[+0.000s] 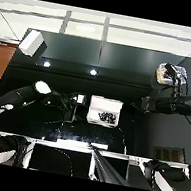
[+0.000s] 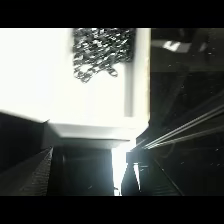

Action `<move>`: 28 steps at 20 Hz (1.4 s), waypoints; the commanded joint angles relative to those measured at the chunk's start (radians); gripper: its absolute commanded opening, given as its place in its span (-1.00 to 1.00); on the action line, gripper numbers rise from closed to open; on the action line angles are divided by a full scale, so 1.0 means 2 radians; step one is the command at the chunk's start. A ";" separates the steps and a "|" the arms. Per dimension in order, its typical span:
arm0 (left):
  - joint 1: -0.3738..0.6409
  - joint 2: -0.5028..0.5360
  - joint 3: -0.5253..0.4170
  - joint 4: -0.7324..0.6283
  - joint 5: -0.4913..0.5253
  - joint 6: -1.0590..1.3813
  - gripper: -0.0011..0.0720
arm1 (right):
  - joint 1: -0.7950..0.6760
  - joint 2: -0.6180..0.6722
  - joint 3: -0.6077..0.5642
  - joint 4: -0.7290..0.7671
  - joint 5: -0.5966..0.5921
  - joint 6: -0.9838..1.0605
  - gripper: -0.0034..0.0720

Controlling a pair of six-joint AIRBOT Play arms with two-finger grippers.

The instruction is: Fold the box and place the chain.

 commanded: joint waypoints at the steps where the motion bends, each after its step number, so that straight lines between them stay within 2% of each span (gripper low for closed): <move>1: -0.017 -0.016 0.006 -0.005 0.013 0.001 0.96 | 0.001 0.000 0.000 0.000 0.000 0.000 0.27; 8: -0.024 -0.017 0.007 -0.013 0.030 -0.003 0.96 | 0.001 0.000 0.000 0.000 0.000 0.000 0.27; 20: -0.042 -0.028 0.022 -0.017 0.024 -0.001 0.95 | 0.001 0.000 0.000 -0.004 0.000 0.000 0.27; 23: -0.042 -0.028 0.022 -0.018 0.010 -0.016 0.95 | 0.001 0.000 0.000 -0.003 0.000 0.000 0.27; 28: -0.041 -0.028 0.022 -0.017 0.017 -0.051 0.95 | 0.001 0.000 0.000 -0.003 0.000 0.001 0.27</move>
